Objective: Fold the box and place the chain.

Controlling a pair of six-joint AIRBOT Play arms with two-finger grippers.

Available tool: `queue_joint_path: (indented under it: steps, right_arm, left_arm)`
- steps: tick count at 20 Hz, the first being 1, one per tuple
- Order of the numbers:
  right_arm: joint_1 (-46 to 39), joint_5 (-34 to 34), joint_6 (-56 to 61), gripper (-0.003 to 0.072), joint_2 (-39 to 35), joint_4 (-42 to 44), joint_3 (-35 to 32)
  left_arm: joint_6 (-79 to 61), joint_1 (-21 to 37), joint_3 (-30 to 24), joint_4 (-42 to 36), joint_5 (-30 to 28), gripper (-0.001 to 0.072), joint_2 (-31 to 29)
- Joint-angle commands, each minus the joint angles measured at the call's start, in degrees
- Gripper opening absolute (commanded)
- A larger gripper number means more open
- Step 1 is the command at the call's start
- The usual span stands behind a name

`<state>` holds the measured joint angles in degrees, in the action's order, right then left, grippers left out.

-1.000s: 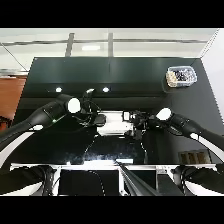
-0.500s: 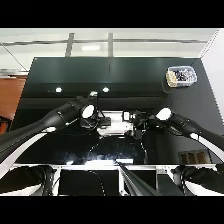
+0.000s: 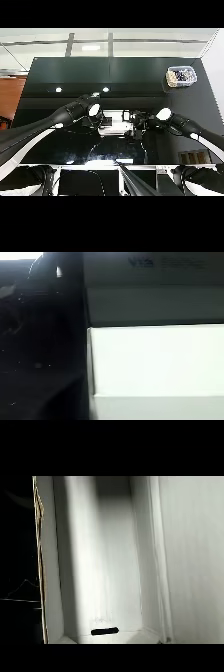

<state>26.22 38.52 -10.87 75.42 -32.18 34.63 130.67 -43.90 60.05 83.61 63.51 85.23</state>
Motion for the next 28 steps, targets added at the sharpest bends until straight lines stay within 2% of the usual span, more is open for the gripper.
queue_joint_path:
  steps: [1, 5, 6, 7, 9, 11, 12, 13, 14, 19, 20, 21, 22, 28]
  right_arm:
    - [0.02, 0.02, 0.0, 0.0232, 0.02, 0.0, -0.02]
    - [0.02, 0.02, 0.0, 0.0232, 0.02, 0.0, -0.02]
    - [0.02, 0.02, 0.0, 0.0231, 0.02, 0.0, -0.02]
    - [0.02, 0.02, 0.0, 0.0231, 0.02, 0.02, -0.02]
    - [0.02, 0.02, 0.0, 0.0232, 0.02, 0.0, -0.02]
    - [0.02, 0.02, 0.0, 0.0232, 0.02, 0.0, -0.02]
    - [0.02, 0.02, 0.0, 0.0232, 0.02, 0.0, -0.02]
    - [0.02, 0.02, 0.0, 0.0232, 0.02, 0.0, -0.02]
    - [0.02, 0.02, 0.0, 0.0231, 0.02, 0.0, -0.02]
    - [0.02, 0.04, 0.39, 0.0231, -0.02, 0.2, 0.0]
    - [0.02, -0.13, 2.86, 0.0296, -0.15, 0.26, 0.0]
    - [-0.04, 0.07, 4.33, 0.0468, -0.26, 0.09, 0.0]
    - [-0.15, 0.09, 6.1, 0.0608, -0.5, -1.46, 0.0]
    - [-0.15, 3.04, 8.98, 0.0621, -5.57, -11.34, 0.0]
  left_arm:
    - [-0.35, -0.15, 0.28, -0.17, 0.02, 0.0031, 0.31]
    - [-0.33, -0.26, 0.61, -0.22, 0.04, 0.0044, 0.31]
    - [-0.33, -0.26, 0.92, -0.22, 0.04, 0.0213, 0.31]
    - [-0.24, -0.26, 1.14, -0.26, 0.13, 0.0433, 0.31]
    - [-0.15, -0.26, 1.27, -0.09, 0.48, 0.0448, 0.46]
    - [-0.13, -0.26, 1.27, -0.07, 0.76, 0.0447, 0.74]
    - [0.13, -0.26, 1.27, -0.09, 0.74, 0.0421, 0.76]
    - [0.11, -0.26, 1.27, -0.09, 0.66, 0.0203, 0.76]
    - [-0.39, -0.26, 1.27, -0.13, 0.46, 0.0031, 0.76]
    - [-1.84, -0.15, 1.29, -0.02, 0.68, 0.003, 0.76]
    - [-1.84, -0.15, 1.29, -0.02, 0.68, 0.003, 0.76]
    - [-1.84, -0.15, 1.29, 0.26, 0.66, 0.003, 0.76]
    - [-1.84, -0.15, 1.29, 0.59, 0.68, 0.003, 0.76]
    - [-1.86, -0.15, 1.29, 1.4, 1.51, 0.0031, 0.74]
